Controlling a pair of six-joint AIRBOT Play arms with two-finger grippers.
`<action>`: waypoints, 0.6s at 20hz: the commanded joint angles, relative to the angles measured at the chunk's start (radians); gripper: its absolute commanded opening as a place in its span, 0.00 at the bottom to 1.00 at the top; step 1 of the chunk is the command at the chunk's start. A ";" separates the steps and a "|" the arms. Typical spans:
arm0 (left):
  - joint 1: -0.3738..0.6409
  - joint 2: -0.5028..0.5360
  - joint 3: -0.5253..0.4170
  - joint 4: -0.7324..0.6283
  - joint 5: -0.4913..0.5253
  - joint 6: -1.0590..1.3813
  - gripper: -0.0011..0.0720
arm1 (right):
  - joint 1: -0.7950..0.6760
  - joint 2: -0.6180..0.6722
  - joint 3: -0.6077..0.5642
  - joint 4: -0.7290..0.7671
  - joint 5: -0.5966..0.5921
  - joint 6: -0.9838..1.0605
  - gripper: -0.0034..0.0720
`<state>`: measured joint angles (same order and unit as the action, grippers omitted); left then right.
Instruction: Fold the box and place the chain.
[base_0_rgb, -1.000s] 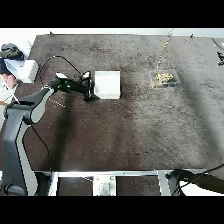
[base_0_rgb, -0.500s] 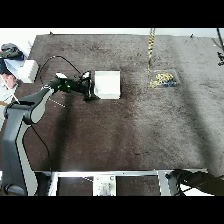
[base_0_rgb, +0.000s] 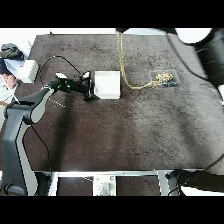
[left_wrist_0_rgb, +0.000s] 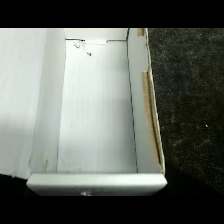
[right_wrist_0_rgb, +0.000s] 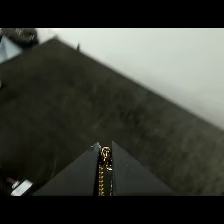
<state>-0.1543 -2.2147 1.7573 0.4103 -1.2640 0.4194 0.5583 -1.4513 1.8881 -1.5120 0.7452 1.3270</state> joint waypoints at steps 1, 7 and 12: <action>0.000 0.000 0.000 0.000 0.000 0.000 0.48 | 0.008 -0.109 0.000 0.059 0.101 0.000 0.06; 0.000 0.000 0.000 0.000 0.000 0.000 0.48 | 0.006 -0.280 0.000 0.095 0.170 0.012 0.06; 0.000 0.000 0.000 0.000 0.000 0.000 0.48 | -0.035 -0.337 -0.001 0.095 0.244 0.031 0.63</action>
<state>-0.1543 -2.2147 1.7573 0.4103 -1.2644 0.4191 0.5449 -1.7531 1.8877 -1.4204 0.9318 1.3426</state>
